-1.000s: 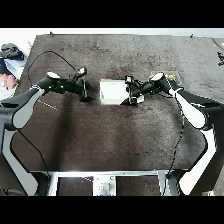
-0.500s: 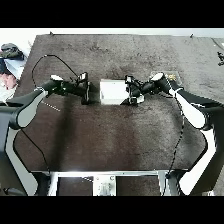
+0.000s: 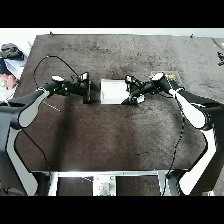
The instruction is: Fold the box and place the chain.
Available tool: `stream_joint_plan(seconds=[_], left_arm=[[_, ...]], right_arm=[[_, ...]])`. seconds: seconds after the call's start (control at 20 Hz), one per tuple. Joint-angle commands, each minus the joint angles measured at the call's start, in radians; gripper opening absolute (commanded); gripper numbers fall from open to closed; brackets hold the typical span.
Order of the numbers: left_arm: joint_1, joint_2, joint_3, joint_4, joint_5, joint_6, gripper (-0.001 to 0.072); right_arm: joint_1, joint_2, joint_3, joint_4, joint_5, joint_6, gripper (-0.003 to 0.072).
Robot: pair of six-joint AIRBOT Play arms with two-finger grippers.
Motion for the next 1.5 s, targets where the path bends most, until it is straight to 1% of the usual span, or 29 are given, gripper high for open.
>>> stream_joint_plan(seconds=[0.0, 0.25, 0.4, 0.55, 1.05, 1.25, 1.45], left_arm=[[-0.011, -0.013, 0.001, 0.009, 0.009, -0.002, 0.0719], [-0.024, -0.013, 0.013, 0.015, -0.013, -0.006, 0.072], [-0.047, -0.022, 0.017, 0.004, 0.044, 0.008, 0.072], [-0.055, -0.049, 0.034, 0.001, 0.063, 0.008, 0.072], [-0.067, -0.061, 0.034, 0.02, 0.091, 0.007, 0.0719], [-0.067, -0.061, 0.037, 0.021, 0.085, 0.008, 0.0719], [-0.067, -0.061, 0.052, 0.017, 0.055, 0.007, 0.0719]], right_arm=[[0.002, 0.0, 0.001, 0.001, 0.004, -0.001, 0.0523], [0.002, 0.0, 0.001, 0.001, 0.004, -0.001, 0.0523], [0.002, 0.0, 0.001, 0.001, 0.004, -0.001, 0.0523], [0.002, 0.0, 0.001, 0.001, 0.004, -0.001, 0.0523], [0.002, 0.0, 0.001, 0.001, 0.004, -0.001, 0.0523], [0.002, 0.0, 0.001, 0.001, 0.004, -0.001, 0.0523], [0.002, 0.0, 0.001, 0.001, 0.004, -0.001, 0.0523]])
